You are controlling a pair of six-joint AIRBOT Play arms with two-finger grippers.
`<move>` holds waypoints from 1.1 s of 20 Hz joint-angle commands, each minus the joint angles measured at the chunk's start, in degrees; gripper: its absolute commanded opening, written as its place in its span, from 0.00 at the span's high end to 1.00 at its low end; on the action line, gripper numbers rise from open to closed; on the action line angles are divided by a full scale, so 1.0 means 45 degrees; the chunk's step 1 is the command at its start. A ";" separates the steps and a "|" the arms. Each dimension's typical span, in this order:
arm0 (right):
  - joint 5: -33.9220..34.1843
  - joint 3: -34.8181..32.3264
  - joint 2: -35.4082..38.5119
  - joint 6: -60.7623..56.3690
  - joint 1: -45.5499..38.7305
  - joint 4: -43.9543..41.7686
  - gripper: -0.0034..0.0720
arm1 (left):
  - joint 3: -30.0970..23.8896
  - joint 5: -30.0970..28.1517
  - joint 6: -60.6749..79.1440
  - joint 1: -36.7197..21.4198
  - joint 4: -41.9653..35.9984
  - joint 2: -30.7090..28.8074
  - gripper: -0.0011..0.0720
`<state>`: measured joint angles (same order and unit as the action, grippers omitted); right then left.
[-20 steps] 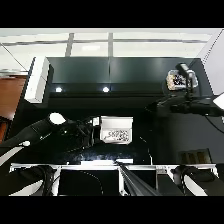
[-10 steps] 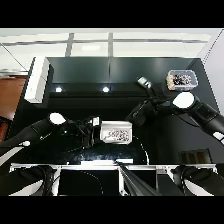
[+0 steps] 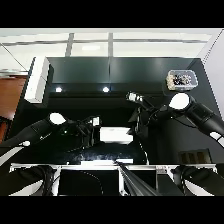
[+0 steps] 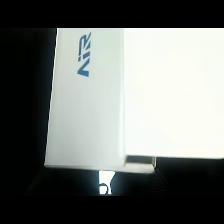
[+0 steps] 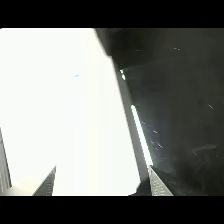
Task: Fold the box and place the chain.
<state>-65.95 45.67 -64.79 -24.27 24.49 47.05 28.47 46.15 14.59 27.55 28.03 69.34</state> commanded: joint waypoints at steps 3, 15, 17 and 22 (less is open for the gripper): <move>-0.0355 0.0005 -0.0010 0.1166 0.0593 0.0010 0.02 | 0.0015 0.0000 0.0000 0.0005 0.0005 0.0005 0.42; 0.0170 0.0005 -0.0010 0.0287 0.1049 0.0806 0.03 | 0.0015 0.0000 0.0000 0.0005 0.0005 0.0005 0.42; 0.0491 0.0005 -0.0015 0.0291 0.1321 0.1010 0.15 | 0.0015 0.0000 0.0000 0.0005 0.0005 0.0005 0.42; 0.0612 0.0005 -0.0010 0.0291 0.1593 0.1035 0.55 | 0.0015 0.0000 0.0000 0.0005 0.0005 0.0005 0.42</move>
<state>-63.94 45.67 -64.84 -22.90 31.05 51.29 28.49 46.11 14.46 27.55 28.01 69.36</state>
